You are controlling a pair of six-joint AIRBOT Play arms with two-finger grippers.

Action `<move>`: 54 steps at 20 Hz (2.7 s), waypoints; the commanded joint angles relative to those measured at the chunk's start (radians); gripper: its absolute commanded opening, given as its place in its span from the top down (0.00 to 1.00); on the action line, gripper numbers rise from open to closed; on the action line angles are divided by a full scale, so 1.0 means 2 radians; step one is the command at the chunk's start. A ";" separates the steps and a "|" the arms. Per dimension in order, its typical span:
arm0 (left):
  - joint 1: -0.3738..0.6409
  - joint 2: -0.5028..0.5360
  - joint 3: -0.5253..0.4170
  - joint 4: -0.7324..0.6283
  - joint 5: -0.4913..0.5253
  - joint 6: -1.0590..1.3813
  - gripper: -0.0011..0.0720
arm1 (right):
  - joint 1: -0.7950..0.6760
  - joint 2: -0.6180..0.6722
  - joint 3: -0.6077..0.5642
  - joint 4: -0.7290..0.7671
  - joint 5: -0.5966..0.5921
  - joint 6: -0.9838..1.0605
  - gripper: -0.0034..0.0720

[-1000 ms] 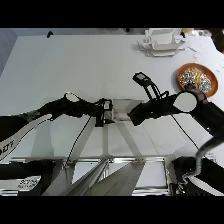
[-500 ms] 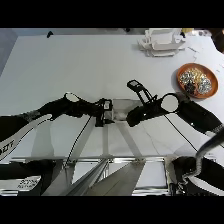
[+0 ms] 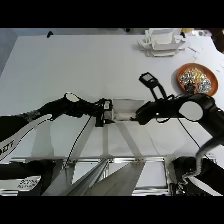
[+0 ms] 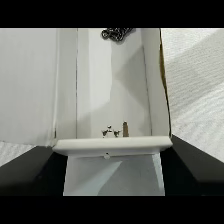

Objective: Fold the box and place the chain.

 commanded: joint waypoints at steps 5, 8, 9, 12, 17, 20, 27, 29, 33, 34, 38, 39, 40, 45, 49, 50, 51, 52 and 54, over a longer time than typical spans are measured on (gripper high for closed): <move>0.000 0.000 0.000 0.000 0.000 0.000 0.80 | -0.181 -0.009 -0.010 -0.062 0.007 0.038 0.82; 0.000 0.000 0.000 0.000 0.000 0.000 0.80 | -0.225 -0.038 -0.026 -0.059 -0.022 0.038 0.77; 0.000 0.000 0.000 0.000 0.000 0.000 0.80 | -0.230 -0.051 -0.029 -0.058 -0.031 0.038 0.68; 0.000 0.000 0.000 0.000 0.000 0.000 0.80 | -0.230 -0.098 -0.033 -0.058 -0.051 0.038 0.64; 0.000 0.000 0.000 0.000 0.000 0.000 0.80 | -0.229 -0.142 -0.035 -0.061 -0.069 0.038 0.64; 0.000 0.000 0.000 0.000 0.000 0.000 0.80 | -0.229 -0.151 -0.036 -0.064 -0.084 0.038 0.66; 0.000 0.000 0.000 0.000 0.000 0.000 0.80 | -0.251 -0.151 -0.036 -0.105 -0.097 0.101 0.62; 0.000 0.000 0.000 0.000 0.000 0.000 0.80 | -0.261 -0.151 -0.036 -0.105 -0.097 0.105 0.60; 0.000 0.000 0.000 0.000 0.000 0.000 0.80 | -0.263 -0.151 -0.037 -0.104 -0.112 0.106 0.59; 0.000 0.000 0.000 0.000 0.000 0.000 0.80 | -0.263 -0.151 -0.037 -0.104 -0.115 0.106 0.59; 0.000 0.000 0.000 0.000 0.000 0.000 0.80 | -0.263 -0.156 -0.037 -0.105 -0.123 0.117 0.59; 0.000 0.000 0.000 0.000 0.000 0.000 0.80 | -0.263 -0.160 -0.037 -0.105 -0.122 0.117 0.59; 0.000 0.000 0.000 0.000 0.000 0.000 0.80 | -0.263 -0.163 -0.037 -0.104 -0.121 0.117 0.59; 0.000 0.000 0.000 0.000 0.000 0.000 0.80 | -0.263 -0.182 -0.037 -0.103 -0.118 0.116 0.60; 0.000 0.000 0.000 0.000 0.000 0.000 0.80 | -0.263 -0.186 -0.037 -0.115 -0.125 0.116 0.91; 0.000 0.000 0.000 0.000 0.000 0.000 0.80 | -0.263 -0.186 -0.037 -0.120 -0.126 0.116 0.94; 0.000 0.000 0.000 0.000 0.000 0.000 0.80 | -0.263 -0.184 -0.037 -0.120 -0.126 0.116 0.94; 0.000 0.000 0.000 0.000 0.000 0.000 0.80 | -0.263 -0.180 -0.037 -0.120 -0.124 0.116 0.94; 0.000 0.000 0.000 0.000 0.000 0.000 0.80 | -0.263 -0.163 -0.037 -0.120 -0.118 0.113 0.94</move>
